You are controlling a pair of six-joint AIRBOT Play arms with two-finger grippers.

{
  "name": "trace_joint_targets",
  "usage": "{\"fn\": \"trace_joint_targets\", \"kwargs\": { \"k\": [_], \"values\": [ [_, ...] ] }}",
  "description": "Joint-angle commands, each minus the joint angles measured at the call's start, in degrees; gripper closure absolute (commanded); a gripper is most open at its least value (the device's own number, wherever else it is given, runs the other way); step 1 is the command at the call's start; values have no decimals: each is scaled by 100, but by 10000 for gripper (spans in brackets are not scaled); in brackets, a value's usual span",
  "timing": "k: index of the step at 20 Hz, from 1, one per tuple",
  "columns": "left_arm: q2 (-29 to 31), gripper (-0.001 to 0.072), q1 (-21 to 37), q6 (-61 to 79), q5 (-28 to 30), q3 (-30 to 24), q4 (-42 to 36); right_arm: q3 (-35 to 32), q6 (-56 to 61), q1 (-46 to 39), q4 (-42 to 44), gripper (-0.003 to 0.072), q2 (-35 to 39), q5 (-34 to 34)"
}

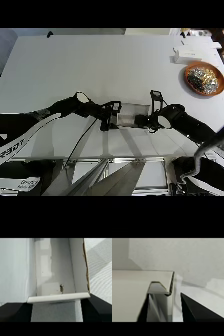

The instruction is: Fold the box and place the chain.

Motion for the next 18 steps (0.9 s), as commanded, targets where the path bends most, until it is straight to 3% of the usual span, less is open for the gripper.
{"fn": "trace_joint_targets", "kwargs": {
  "k": [1, 3, 5, 12, 15, 18],
  "values": [
    [0, 537, 0, 4, 4, 2, 0, 4, 236, 166, -291, 291, -157, -50],
    [2, 537, 0, 4, 2, 2, 0, 96, 98, 208, -337, 298, -339, -79],
    [2, 537, 0, 4, 2, 2, 0, 337, -184, 208, -345, 361, -505, 57],
    [2, 537, 0, 4, 2, 2, 0, 490, -372, 208, -398, 472, -632, 503],
    [2, 537, 0, 4, 2, 2, 0, 490, -396, 208, -396, 652, -645, 634],
    [0, 537, 0, 4, 2, 2, 0, 490, -483, 208, -389, 667, -645, 675]
  ]
}}
